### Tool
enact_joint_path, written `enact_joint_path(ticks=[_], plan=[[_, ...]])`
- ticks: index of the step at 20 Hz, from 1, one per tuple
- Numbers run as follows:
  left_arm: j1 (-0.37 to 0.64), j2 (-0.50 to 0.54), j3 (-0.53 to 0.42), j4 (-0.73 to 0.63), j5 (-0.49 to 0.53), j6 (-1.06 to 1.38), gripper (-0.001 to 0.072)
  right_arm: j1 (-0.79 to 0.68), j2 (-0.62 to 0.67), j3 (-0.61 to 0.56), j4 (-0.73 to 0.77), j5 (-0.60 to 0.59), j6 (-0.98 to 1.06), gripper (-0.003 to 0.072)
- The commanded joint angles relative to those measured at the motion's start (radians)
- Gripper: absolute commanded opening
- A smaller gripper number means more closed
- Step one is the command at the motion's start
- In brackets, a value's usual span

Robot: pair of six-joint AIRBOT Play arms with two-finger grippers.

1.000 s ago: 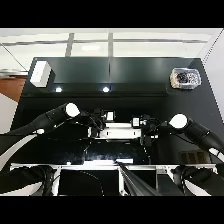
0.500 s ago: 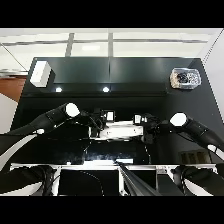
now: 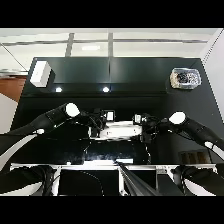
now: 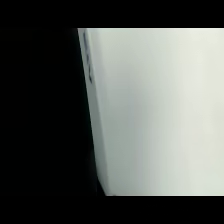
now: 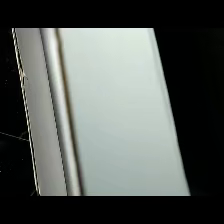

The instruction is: Fold the box and place the chain.

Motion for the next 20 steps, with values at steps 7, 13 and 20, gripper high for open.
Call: enact_joint_path(ticks=[7,13,20], plan=[[-0.001,0.0,0.001,0.0,0.0,0.0,0.0032,0.0,-0.008,-0.056,-0.026,-0.002,-0.01,0.0697],[-0.001,0.0,0.001,-0.005,-0.009,-0.019,0.0032,0.0,-0.008,-0.056,-0.026,-0.004,-0.007,0.0692],[0.016,0.052,0.003,0.01,-0.008,-0.097,0.0515,0.0,-0.008,-0.056,-0.026,0.008,-0.008,0.0461]])
